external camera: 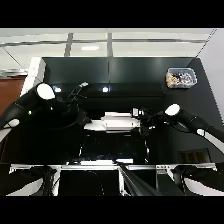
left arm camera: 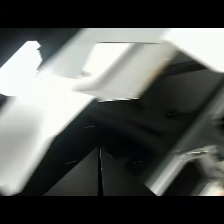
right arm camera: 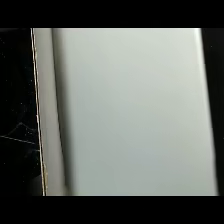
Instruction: Fold the box and place the chain.
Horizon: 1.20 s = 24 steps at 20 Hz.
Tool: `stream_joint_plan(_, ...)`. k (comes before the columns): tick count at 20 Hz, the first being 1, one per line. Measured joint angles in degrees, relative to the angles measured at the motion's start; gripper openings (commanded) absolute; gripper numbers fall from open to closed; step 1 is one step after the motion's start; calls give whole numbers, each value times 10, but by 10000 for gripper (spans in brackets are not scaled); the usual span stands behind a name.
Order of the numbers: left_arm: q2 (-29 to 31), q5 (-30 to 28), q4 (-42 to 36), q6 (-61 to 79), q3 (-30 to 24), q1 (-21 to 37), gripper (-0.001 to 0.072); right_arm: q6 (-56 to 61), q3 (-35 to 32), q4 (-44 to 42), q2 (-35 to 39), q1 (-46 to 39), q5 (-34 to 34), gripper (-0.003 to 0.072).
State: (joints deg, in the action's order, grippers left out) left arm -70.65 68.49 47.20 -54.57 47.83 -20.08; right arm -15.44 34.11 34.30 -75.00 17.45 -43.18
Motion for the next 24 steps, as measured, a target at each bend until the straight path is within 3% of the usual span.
stream_joint_plan(2,3,-36,-105,9,-32,-30,22,0,0,0,0,0,0,472)
stream_joint_plan(5,4,-176,-231,59,-55,-70,22,0,0,0,0,0,1,472)
stream_joint_plan(7,2,-277,-278,80,-61,-83,22,0,0,-1,0,0,2,472)
stream_joint_plan(10,-14,-355,-293,96,-64,-84,22,0,0,-1,0,0,2,472)
stream_joint_plan(18,-95,-362,-273,100,-66,-80,22,0,0,-2,0,0,2,472)
stream_joint_plan(21,-82,-362,-262,97,-65,-62,21,0,0,-2,0,0,2,472)
stream_joint_plan(24,-23,-355,-244,92,-68,-19,22,0,0,-2,0,0,2,472)
